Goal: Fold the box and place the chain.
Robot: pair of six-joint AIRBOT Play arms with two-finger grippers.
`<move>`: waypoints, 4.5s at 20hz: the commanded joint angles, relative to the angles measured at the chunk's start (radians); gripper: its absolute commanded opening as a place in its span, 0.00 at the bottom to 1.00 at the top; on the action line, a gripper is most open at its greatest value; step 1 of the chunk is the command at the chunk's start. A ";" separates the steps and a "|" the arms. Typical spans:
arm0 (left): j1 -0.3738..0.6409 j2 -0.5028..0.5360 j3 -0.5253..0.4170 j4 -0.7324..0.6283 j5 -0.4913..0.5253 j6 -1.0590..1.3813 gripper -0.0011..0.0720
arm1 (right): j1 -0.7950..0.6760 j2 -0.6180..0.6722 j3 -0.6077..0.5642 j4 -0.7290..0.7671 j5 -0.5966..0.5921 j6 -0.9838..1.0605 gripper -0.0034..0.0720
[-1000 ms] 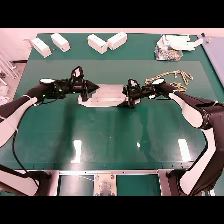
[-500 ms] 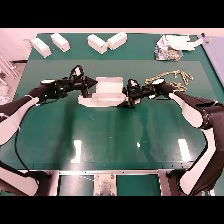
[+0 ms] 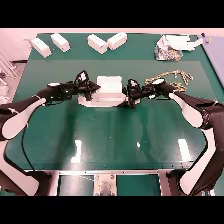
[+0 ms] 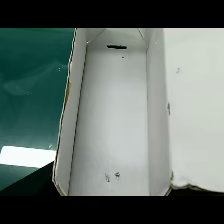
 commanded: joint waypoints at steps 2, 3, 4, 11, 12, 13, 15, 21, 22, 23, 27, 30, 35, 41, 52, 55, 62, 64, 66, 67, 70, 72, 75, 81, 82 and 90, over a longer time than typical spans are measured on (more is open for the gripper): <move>-0.020 -0.019 0.001 0.019 0.044 0.014 0.04 | 0.000 0.000 0.000 0.000 0.000 0.000 0.82; -0.020 -0.019 0.001 0.019 0.054 0.014 0.04 | 0.000 0.000 0.000 0.000 0.000 0.000 0.82; -0.020 -0.019 0.001 0.020 0.061 0.014 0.04 | 0.000 0.000 0.000 0.001 0.000 0.000 0.82; -0.020 -0.018 0.030 0.014 0.060 0.040 0.04 | 0.000 0.000 0.000 0.001 0.000 0.000 0.82; -0.020 -0.018 0.040 0.013 0.056 0.040 0.04 | 0.000 0.000 0.000 0.001 0.000 0.000 0.82; -0.020 -0.017 0.050 0.014 0.050 0.040 0.04 | 0.000 0.000 0.000 0.000 0.000 0.000 0.82; -0.020 -0.004 0.057 0.013 0.038 0.042 0.04 | 0.000 0.000 0.000 0.000 0.000 0.000 0.82; -0.005 0.051 0.057 0.022 0.026 0.064 0.55 | 0.000 0.000 0.000 0.001 0.000 0.000 0.82; 0.013 0.064 0.057 0.022 0.008 0.058 0.55 | 0.000 0.000 0.000 0.000 0.000 0.000 0.82; 0.035 0.077 0.057 0.025 -0.024 0.049 0.55 | 0.000 0.000 0.000 0.000 0.000 0.000 0.82; 0.161 0.143 0.057 0.218 -0.249 -0.128 0.55 | 0.000 0.000 0.000 0.000 0.000 0.000 0.82; 0.201 0.149 0.056 0.424 -0.337 -0.310 0.55 | 0.000 0.000 0.000 0.000 0.000 0.000 0.82; 0.140 0.132 0.056 0.545 -0.309 -0.499 0.55 | 0.000 0.000 0.000 0.000 0.000 0.000 0.82; 0.063 0.127 0.054 0.664 -0.163 -0.607 0.71 | 0.000 0.000 0.000 0.000 0.000 0.000 0.82; 0.062 0.127 0.054 0.685 -0.164 -0.645 0.71 | 0.000 0.000 0.000 0.000 0.000 0.000 0.82; 0.062 0.127 0.040 0.686 -0.171 -0.645 0.71 | 0.000 0.000 0.000 0.001 0.000 0.000 0.82; 0.057 0.077 0.040 0.642 -0.170 -0.629 0.71 | 0.000 0.000 0.000 0.000 0.000 0.000 0.82; 0.058 0.077 0.040 0.632 -0.149 -0.615 0.71 | 0.000 0.000 0.000 0.000 0.000 0.000 0.82; 0.057 0.077 0.040 0.631 -0.151 -0.615 0.71 | 0.000 0.000 0.000 0.000 0.000 0.000 0.82; 0.053 0.077 0.040 0.632 -0.148 -0.615 0.71 | 0.000 0.000 0.000 0.000 0.000 0.000 0.82; 0.015 0.077 0.040 0.635 -0.138 -0.592 0.71 | 0.000 0.000 0.000 0.000 0.000 0.000 0.82; -0.003 0.077 0.040 0.678 -0.104 -0.597 0.71 | 0.000 0.000 0.000 0.000 0.000 0.000 0.82; -0.002 0.077 0.040 0.682 -0.067 -0.597 0.65 | 0.000 0.000 0.000 0.001 0.000 0.000 0.82; -0.002 0.077 0.040 0.645 -0.054 -0.589 0.47 | 0.000 0.000 0.000 0.000 0.000 0.000 0.82; -0.003 0.077 0.040 0.626 -0.062 -0.589 0.46 | 0.000 0.000 0.000 0.000 0.000 0.000 0.82; -0.040 0.071 0.040 0.603 -0.065 -0.588 0.34 | 0.000 0.000 0.000 0.000 0.000 0.000 0.82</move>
